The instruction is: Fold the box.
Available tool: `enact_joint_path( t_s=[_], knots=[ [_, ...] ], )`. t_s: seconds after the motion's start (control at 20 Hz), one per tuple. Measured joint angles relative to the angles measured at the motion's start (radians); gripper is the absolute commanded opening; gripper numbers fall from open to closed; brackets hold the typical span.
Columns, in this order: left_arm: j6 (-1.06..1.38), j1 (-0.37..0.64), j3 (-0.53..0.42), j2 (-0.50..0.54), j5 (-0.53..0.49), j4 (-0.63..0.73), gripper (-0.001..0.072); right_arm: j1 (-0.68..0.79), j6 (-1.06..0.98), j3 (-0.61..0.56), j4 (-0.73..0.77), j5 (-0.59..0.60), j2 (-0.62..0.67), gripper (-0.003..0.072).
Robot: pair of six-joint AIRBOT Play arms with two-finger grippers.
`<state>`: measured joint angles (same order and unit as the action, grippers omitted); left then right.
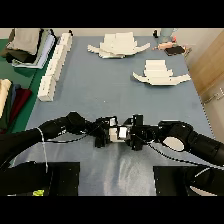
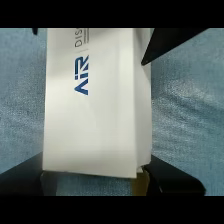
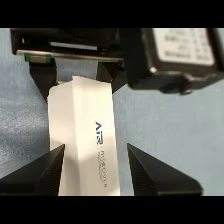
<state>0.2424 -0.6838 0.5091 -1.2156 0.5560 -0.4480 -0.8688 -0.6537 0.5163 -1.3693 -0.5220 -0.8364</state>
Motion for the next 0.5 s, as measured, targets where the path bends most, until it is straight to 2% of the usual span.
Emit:
enact_joint_path(
  t_s=[0.4, 0.45, 0.5],
  knots=[
    [0.0, 0.0, 0.0, 0.0, 0.0, 0.0, 0.0519, 0.0, 0.001, 0.009, -0.057, 0.034, 0.019, 0.0579],
    [0.001, 0.0, 0.0, 0.0, 0.001, 0.0, 0.052, 0.0, 0.0, 0.009, -0.061, 0.037, 0.019, 0.0569],
    [0.0, 0.0, 0.0, 0.0, 0.001, 0.0, 0.052, 0.0, 0.001, 0.009, -0.064, 0.038, 0.02, 0.05]
  ],
)
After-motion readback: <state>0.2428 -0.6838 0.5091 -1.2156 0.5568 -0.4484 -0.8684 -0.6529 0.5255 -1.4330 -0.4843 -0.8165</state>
